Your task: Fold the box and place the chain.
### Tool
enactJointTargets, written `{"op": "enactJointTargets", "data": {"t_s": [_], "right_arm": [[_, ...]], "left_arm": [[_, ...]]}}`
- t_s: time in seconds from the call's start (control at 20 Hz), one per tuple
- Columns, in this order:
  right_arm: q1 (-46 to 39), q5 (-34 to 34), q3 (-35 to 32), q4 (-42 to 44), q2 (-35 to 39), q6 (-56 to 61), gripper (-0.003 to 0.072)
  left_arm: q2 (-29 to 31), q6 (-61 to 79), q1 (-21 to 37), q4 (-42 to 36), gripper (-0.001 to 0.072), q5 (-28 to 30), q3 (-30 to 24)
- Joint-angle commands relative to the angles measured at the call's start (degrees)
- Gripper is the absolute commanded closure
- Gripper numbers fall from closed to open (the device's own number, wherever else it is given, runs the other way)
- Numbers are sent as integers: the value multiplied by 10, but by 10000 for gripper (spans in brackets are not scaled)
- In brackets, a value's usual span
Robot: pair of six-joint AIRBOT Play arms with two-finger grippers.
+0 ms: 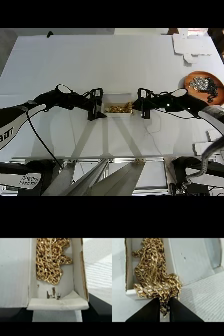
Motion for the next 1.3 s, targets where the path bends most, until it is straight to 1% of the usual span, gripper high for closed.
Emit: {"op": "enactJointTargets", "data": {"t_s": [0.0,0.1,0.25,0.45,0.65,0.75,0.9,1.05,1.25], "right_arm": [[0,-20,0,-43,0,0,669],[0,-41,0,-65,4,33,669],[0,-68,0,-66,27,96,669],[0,-65,0,-66,83,110,669],[1,-63,0,-66,158,216,669],[4,-39,0,-64,196,256,669],[46,-40,0,-64,237,291,669],[110,-89,0,-65,239,336,669],[195,-216,0,-65,222,377,669]], "left_arm": [[0,0,0,0,552,0,0],[0,0,0,0,552,0,0],[0,0,0,0,552,0,0],[0,0,0,0,552,0,0],[0,0,0,0,552,0,0],[0,0,0,0,552,0,0],[0,0,0,0,552,0,0],[0,0,0,0,552,0,0],[0,0,0,0,552,0,0]]}}
